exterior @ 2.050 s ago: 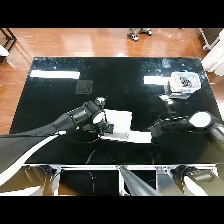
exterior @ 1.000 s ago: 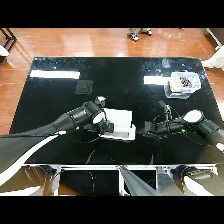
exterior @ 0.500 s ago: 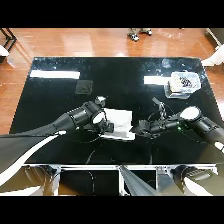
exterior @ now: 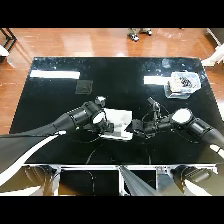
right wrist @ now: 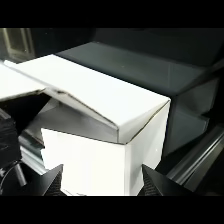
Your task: Fold the box and place the chain.
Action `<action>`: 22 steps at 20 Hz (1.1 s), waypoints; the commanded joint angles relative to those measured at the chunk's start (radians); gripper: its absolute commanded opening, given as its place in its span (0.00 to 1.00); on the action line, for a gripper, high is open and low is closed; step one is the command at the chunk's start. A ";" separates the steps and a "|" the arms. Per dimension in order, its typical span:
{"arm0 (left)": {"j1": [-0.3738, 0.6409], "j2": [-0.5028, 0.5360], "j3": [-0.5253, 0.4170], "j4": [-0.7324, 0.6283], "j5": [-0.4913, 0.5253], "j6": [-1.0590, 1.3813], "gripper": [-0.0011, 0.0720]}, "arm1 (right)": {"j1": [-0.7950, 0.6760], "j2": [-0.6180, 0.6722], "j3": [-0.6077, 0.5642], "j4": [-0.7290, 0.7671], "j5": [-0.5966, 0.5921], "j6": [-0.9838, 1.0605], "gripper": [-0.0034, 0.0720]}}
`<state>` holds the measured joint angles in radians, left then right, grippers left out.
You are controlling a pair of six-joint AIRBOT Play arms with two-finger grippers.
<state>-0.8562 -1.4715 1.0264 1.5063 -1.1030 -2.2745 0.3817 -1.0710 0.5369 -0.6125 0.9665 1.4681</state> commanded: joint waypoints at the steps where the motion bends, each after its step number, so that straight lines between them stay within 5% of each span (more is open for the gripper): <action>1: 0.001 0.000 0.000 0.000 -0.001 0.000 0.04 | 0.013 0.000 0.001 -0.055 -0.032 0.064 0.75; 7: 0.001 0.000 0.000 0.000 -0.001 0.000 0.04 | 0.069 0.000 0.011 -0.092 -0.100 0.138 0.75; 22: 0.001 0.000 0.000 0.004 0.000 0.001 0.04 | 0.307 -0.066 0.149 -0.539 -0.156 0.650 0.75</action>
<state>-0.8562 -1.4715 1.0264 1.5101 -1.1072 -2.2742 0.6495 -1.1240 0.6682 -1.0332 0.8059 1.9968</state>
